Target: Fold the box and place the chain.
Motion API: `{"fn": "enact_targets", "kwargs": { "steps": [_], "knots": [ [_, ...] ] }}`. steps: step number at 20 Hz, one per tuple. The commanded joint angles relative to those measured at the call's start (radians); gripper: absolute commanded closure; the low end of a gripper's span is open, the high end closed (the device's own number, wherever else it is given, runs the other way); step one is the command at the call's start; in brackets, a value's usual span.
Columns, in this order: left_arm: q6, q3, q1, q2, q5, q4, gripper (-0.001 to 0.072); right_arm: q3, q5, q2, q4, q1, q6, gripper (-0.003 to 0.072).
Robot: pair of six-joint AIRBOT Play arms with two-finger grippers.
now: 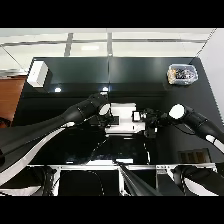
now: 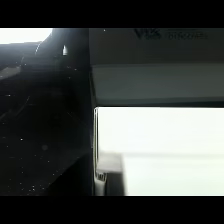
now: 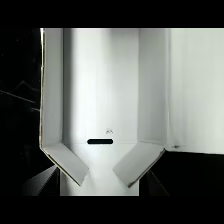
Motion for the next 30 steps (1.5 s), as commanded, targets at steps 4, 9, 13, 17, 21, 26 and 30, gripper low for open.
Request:
{"fn": "enact_targets", "kwargs": {
  "steps": [4, 9, 13, 17, 21, 26, 30],
  "knots": [
    [0.003, 0.001, 0.000, 0.000, 0.001, 0.000, 0.0685, 0.000, -0.006, 0.002, 0.098, -0.003, -0.025, 0.0188],
    [0.003, 0.001, 0.000, 0.000, 0.002, 0.000, 0.0684, 0.000, 0.013, -0.001, 0.142, -0.003, 0.002, 0.0467],
    [0.003, 0.001, 0.000, 0.000, 0.003, 0.000, 0.0684, 0.000, 0.012, -0.050, 0.331, -0.003, 0.001, 0.0495],
    [0.003, 0.001, 0.000, 0.000, 0.003, 0.000, 0.0685, 0.000, 0.011, -0.094, 0.379, -0.003, 0.001, 0.0476],
    [0.002, 0.001, 0.000, 0.000, 0.003, 0.000, 0.0684, 0.000, 0.011, -0.094, 0.372, -0.003, 0.001, 0.0445],
    [0.003, 0.001, 0.000, 0.000, 0.003, 0.000, 0.0684, 0.000, 0.014, -0.094, 0.360, -0.003, 0.026, 0.0280],
    [0.003, 0.001, 0.000, 0.000, 0.003, 0.000, 0.0684, 0.018, 0.073, -0.064, 0.237, -0.028, 0.276, 0.0678]
  ]
}}
